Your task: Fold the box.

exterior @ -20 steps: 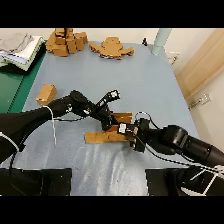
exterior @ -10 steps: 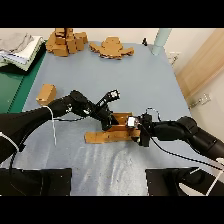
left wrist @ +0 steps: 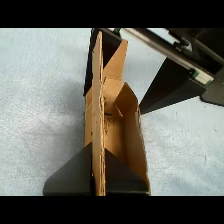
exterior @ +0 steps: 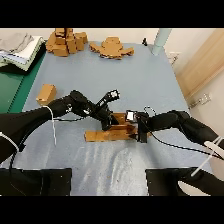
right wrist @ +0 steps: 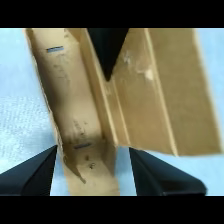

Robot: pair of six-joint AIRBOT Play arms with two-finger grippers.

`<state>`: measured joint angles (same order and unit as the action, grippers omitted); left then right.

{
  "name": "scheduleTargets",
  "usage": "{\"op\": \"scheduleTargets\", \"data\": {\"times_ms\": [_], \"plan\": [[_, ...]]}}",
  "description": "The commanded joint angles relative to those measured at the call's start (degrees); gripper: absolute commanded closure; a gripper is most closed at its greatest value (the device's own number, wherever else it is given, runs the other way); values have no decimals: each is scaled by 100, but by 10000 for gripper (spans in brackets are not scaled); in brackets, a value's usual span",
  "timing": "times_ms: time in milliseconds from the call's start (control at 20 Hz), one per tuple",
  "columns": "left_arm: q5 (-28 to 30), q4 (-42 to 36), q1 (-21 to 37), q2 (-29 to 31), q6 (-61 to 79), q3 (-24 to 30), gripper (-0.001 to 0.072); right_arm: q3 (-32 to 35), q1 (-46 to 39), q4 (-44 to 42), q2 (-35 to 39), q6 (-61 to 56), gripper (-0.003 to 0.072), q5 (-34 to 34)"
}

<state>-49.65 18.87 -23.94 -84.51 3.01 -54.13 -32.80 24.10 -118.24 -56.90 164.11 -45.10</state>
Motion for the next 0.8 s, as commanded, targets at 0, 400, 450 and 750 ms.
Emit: {"op": "scheduleTargets", "data": {"times_ms": [0, 400, 450, 750], "plan": [[0, 2, 0, -4, 0, 2, 698, -92, -52, -256, -369, 280, -34, -380], [0, 2, 0, -4, 0, 2, 698, -83, -52, -409, -627, 549, -34, -339], [0, 2, 0, -4, 0, 2, 698, -83, -52, -411, -627, 546, -34, -339], [0, 2, 0, -4, 0, 2, 698, -83, -52, -256, -586, 389, -34, -363]]}}
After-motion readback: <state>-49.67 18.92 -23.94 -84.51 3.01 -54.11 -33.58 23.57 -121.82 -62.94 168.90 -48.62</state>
